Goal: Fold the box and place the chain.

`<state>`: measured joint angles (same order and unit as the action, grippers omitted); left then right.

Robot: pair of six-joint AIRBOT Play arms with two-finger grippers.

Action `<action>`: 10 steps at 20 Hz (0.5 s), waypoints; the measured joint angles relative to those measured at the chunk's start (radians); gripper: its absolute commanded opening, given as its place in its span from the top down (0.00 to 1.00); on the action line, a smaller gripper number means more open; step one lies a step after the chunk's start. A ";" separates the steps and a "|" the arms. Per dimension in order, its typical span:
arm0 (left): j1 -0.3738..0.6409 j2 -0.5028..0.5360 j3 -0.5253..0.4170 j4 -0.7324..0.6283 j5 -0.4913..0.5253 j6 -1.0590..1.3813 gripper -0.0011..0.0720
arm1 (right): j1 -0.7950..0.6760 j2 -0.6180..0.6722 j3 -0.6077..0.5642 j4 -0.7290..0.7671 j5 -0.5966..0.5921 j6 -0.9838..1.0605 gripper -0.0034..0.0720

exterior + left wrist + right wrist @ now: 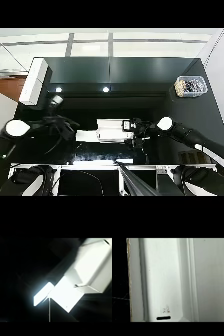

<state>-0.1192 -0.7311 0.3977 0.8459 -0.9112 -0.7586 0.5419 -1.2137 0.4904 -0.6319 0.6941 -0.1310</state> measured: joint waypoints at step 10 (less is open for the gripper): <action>0.388 -0.065 -0.081 0.090 -0.192 -0.478 0.94 | 0.000 0.000 0.000 0.000 0.000 0.000 0.33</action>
<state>0.2684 -0.7963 0.3168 0.9363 -1.1034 -1.2362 0.5419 -1.2137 0.4904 -0.6323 0.6945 -0.1310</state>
